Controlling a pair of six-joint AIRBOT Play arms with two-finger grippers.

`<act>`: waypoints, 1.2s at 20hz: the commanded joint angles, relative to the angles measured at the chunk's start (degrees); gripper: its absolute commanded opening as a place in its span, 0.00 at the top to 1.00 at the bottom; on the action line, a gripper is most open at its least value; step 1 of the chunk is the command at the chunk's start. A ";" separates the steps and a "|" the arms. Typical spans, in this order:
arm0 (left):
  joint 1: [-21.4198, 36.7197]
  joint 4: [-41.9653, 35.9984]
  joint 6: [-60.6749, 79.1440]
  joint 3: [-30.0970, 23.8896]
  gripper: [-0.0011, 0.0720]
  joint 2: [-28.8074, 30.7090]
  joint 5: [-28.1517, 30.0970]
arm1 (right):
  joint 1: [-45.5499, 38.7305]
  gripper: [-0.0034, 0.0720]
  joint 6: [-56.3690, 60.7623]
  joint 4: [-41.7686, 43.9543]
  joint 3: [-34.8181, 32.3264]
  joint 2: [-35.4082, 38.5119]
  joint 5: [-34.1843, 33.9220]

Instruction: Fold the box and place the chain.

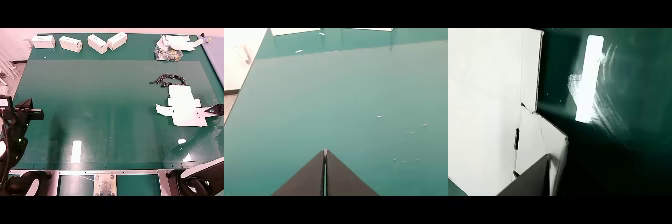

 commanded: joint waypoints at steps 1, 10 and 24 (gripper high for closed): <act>0.00 0.00 0.02 0.04 0.96 -0.02 0.00 | 0.04 0.94 -0.66 1.05 -0.15 -0.24 1.77; 0.00 0.00 0.02 0.04 0.96 -0.02 0.00 | 1.90 0.94 3.85 12.00 -9.20 3.56 3.13; 0.00 0.00 0.00 0.04 0.96 -0.02 0.00 | 31.21 0.94 3.17 34.12 -18.38 21.07 2.82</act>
